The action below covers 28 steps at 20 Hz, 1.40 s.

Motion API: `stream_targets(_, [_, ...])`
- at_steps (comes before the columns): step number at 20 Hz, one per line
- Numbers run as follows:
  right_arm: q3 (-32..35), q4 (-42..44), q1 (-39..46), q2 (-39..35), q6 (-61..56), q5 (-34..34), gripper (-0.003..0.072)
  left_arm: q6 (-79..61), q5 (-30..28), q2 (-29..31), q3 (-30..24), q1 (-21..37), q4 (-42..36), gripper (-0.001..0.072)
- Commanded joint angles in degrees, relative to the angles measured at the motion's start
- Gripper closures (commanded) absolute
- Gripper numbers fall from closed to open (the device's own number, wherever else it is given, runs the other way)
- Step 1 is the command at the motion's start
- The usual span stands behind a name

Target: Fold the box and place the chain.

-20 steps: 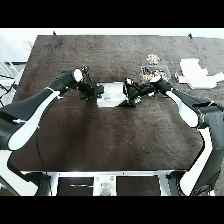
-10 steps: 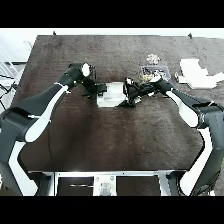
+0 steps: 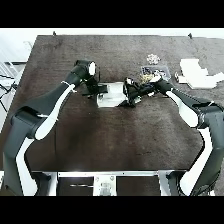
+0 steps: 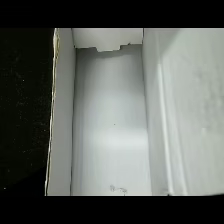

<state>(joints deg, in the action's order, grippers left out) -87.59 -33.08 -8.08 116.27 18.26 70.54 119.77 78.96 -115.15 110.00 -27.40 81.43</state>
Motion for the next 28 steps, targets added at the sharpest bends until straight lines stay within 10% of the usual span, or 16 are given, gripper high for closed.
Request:
stream_targets(1, [0.0, 0.0, 0.0, 0.0, 0.0, 0.0, 0.0110, 0.3, 1.6, -0.5, 0.7, -0.2, 1.1, 0.0345])
stream_targets(12, [0.0, 0.0, 0.0, 0.0, 0.0, 0.0, 0.0110, -0.2, 2.9, -1.1, 0.7, -2.2, 5.6, 0.0367])
stream_targets(20, [0.0, 0.0, 0.0, 0.0, 0.0, 0.0, 0.0110, -2.8, 2.7, -1.1, 0.7, -3.0, 9.2, 0.0690])
stream_targets(24, [0.0, 0.0, 0.0, 0.0, 0.0, 0.0, 0.0110, -3.2, 1.9, -1.1, 0.7, -3.3, 10.3, 0.0671])
stream_targets(25, [0.0, 0.0, 0.0, 0.0, 0.0, 0.0, 0.0110, -3.2, 1.3, -1.1, 0.7, -3.3, 9.7, 0.0488])
stream_targets(28, [0.0, 0.0, 0.0, 0.0, 0.0, 0.0, 0.0110, -3.3, 0.0, -0.9, 0.7, -3.3, 8.3, 0.0391])
